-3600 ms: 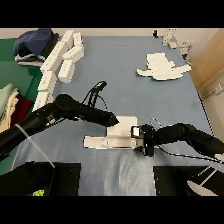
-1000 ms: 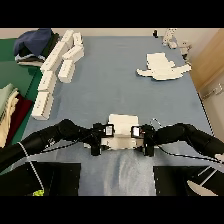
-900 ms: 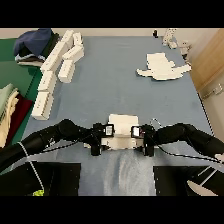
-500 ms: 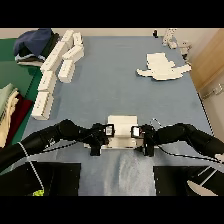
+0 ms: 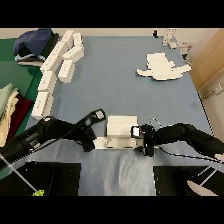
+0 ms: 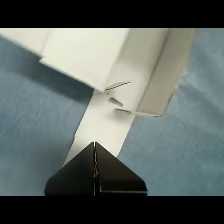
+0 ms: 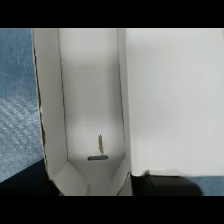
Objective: Fold the box.
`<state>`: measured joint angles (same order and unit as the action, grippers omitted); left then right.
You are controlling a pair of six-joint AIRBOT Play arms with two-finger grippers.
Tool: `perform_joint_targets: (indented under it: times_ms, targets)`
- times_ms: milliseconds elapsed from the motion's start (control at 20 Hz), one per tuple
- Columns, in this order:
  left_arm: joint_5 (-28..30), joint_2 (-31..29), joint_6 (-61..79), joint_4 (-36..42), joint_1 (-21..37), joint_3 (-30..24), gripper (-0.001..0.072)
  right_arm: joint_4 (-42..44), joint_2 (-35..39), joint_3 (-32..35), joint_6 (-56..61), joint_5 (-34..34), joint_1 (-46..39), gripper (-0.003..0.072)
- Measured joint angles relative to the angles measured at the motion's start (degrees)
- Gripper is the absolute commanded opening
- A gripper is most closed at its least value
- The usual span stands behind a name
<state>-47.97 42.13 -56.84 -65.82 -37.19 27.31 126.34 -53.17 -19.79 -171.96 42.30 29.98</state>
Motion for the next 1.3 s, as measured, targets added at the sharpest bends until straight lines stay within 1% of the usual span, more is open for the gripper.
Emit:
perform_joint_targets:
  times_ms: [100,200,300,450,550,650,800,1050,1300]
  targets:
    - [-5.42,-3.17,-14.16,-4.57,4.13,0.52,0.0012,0.00,0.00,0.00,0.02,0.00,0.00,0.0523]
    - [-11.08,-5.07,-24.59,-6.54,9.60,0.52,0.0012,0.00,0.00,0.00,0.02,0.00,0.00,0.0523]
    - [-14.45,-5.95,-30.05,-5.62,14.27,-0.39,0.0012,-0.02,0.00,0.00,0.00,0.00,0.00,0.0523]
    - [-15.87,-6.36,-34.14,-1.62,18.40,-3.23,0.0012,-0.04,0.00,0.00,0.02,0.00,0.00,0.0523]
    - [-14.97,-6.01,-35.41,1.01,19.63,-5.51,0.0012,-0.04,0.00,0.00,0.02,0.00,0.00,0.0523]
    - [-12.87,-5.25,-35.80,4.20,19.80,-7.43,0.0011,-0.07,0.00,0.00,0.02,0.00,0.00,0.0523]
    - [-8.85,-3.43,-35.74,8.70,17.92,-9.16,0.0011,-0.09,0.00,0.00,0.02,0.00,0.00,0.0523]
    - [-1.33,0.39,-34.77,13.53,13.77,-10.21,0.0011,-0.09,0.00,0.00,0.02,0.00,0.00,0.0523]
    - [1.60,1.79,-29.09,21.49,12.46,-10.40,0.0012,-0.09,0.00,0.00,0.02,0.00,0.00,0.0523]
